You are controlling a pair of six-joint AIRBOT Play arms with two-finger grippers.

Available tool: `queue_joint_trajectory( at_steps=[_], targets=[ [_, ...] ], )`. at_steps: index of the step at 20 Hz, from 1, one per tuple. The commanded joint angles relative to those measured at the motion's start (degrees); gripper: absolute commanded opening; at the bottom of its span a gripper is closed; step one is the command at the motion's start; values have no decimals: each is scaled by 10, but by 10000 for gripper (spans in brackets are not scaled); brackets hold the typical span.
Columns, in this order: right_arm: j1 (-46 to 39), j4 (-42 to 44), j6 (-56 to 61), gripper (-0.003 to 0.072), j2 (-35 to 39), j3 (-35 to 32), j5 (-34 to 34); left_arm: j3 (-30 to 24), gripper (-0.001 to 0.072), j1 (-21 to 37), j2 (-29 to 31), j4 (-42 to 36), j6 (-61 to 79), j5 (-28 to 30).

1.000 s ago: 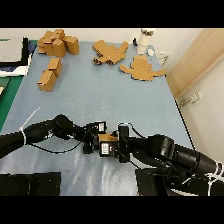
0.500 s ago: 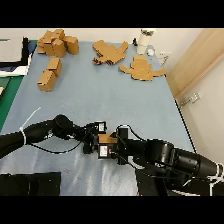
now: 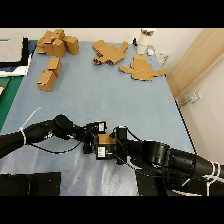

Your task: Fold the box.

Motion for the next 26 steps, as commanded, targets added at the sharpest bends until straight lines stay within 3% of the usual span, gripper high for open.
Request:
queue_joint_trajectory(
  at_steps=[1, 4, 6, 15, 17, 20, 21, 23, 26],
  targets=[
    [1, 4, 2, 510, -9, 0, -5, 0, 512, 0, 0, 0, 0, 0],
    [1, 3, 2, 495, -22, 0, -4, 0, 512, 0, 0, 0, 0, 0],
    [1, 2, 2, 443, -25, 0, -4, 0, 512, 0, 0, 0, 0, 0],
    [4, -34, 2, 393, -23, 14, -9, 0, 512, 0, 0, 0, 0, 0],
    [17, -61, 23, 332, -23, 18, -16, 0, 512, 0, 0, 0, 0, 0],
    [33, -73, 37, 331, -16, 20, -20, 0, 512, 0, 0, 0, 0, 0],
    [36, -74, 40, 311, -12, 20, -21, 0, 512, 0, 0, 0, 0, 0],
    [40, -78, 41, 167, -5, 21, -30, 0, 512, 0, 0, 0, 0, 0],
    [39, -82, 41, 160, 2, 21, -40, 0, 512, 0, 0, 0, 0, 0]
  ],
)
